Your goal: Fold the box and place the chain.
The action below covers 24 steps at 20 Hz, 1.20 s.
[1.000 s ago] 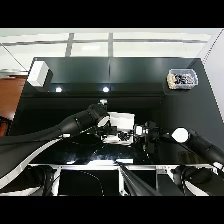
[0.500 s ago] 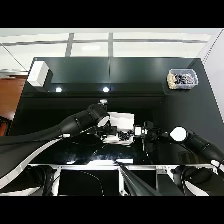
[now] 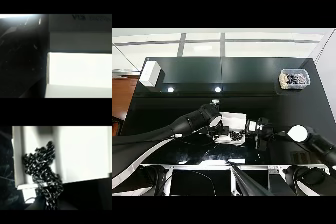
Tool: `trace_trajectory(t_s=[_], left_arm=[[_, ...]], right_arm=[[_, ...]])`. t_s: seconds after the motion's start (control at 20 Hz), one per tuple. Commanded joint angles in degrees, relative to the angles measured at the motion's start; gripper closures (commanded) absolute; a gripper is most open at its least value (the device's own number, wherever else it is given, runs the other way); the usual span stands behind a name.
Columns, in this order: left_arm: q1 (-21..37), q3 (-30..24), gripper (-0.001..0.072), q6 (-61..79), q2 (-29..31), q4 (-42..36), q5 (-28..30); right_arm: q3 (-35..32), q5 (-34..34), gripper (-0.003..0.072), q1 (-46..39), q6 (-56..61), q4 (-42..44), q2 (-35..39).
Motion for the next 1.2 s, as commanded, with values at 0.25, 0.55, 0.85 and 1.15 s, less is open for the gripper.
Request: trace_trajectory(t_s=[0.25,0.55,0.85,1.15], left_arm=[[0.0,0.0,0.0678,0.0,0.0,0.0,0.0],[0.0,0.0,0.0678,0.0,0.0,0.0,0.0],[0.0,0.0,0.0678,0.0,0.0,0.0,0.0],[0.0,0.0,0.0678,0.0,0.0,0.0,0.0]], right_arm=[[16.3,7.9,0.063,0.0,15.7,5.0,8.5],[15.1,9.6,0.0422,0.9,22.5,11.0,4.5],[14.1,10.6,0.0128,-3.9,26.9,-10.8,2.9],[-0.9,-1.7,-0.0025,-7.3,22.8,-8.8,2.9]])
